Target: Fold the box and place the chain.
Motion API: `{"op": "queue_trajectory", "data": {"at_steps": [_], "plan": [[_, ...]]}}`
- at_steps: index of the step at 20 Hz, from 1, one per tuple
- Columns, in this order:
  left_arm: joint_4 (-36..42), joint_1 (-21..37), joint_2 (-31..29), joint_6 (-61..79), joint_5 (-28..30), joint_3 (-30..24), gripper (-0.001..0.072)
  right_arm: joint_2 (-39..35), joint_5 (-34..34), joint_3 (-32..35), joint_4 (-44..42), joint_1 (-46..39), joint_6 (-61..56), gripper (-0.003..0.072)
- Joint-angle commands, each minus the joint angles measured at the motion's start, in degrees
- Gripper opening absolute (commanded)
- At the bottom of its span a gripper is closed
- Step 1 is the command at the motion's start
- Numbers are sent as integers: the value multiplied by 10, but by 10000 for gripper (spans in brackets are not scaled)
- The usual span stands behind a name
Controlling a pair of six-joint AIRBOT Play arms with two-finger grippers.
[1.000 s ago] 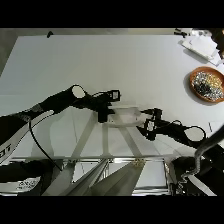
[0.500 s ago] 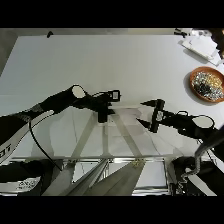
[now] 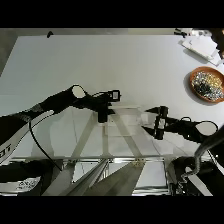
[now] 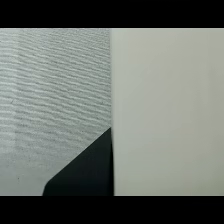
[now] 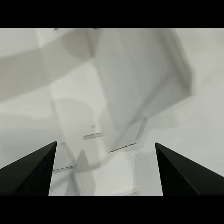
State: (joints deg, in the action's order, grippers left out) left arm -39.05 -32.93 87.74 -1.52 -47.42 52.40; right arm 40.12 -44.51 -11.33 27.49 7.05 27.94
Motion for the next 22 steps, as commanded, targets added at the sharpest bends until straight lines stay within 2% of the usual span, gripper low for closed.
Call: {"op": "queue_trajectory", "data": {"at_steps": [1, 3, 6, 10, 13, 17, 22], "plan": [[0, 0, 0, 0, 0, 0, 13, -33, 5, 49, 60, 31, -32, 673], [0, 0, 0, 0, 0, 0, 13, -33, 21, 55, 87, 49, -51, 668], [0, 0, 0, 0, 0, 0, 13, -7, 87, 71, 89, 82, -85, 667], [0, 0, 0, 0, 0, 0, 13, 27, 126, 71, 62, 141, -84, 667], [0, 0, 0, 0, 0, 0, 13, 28, 159, 70, 28, 148, -82, 667], [0, 0, 0, 0, 0, 0, 13, 28, 165, 69, 0, 147, -63, 667], [0, 0, 0, 0, 0, 0, 13, 30, 166, 52, -82, 147, -7, 667]]}}
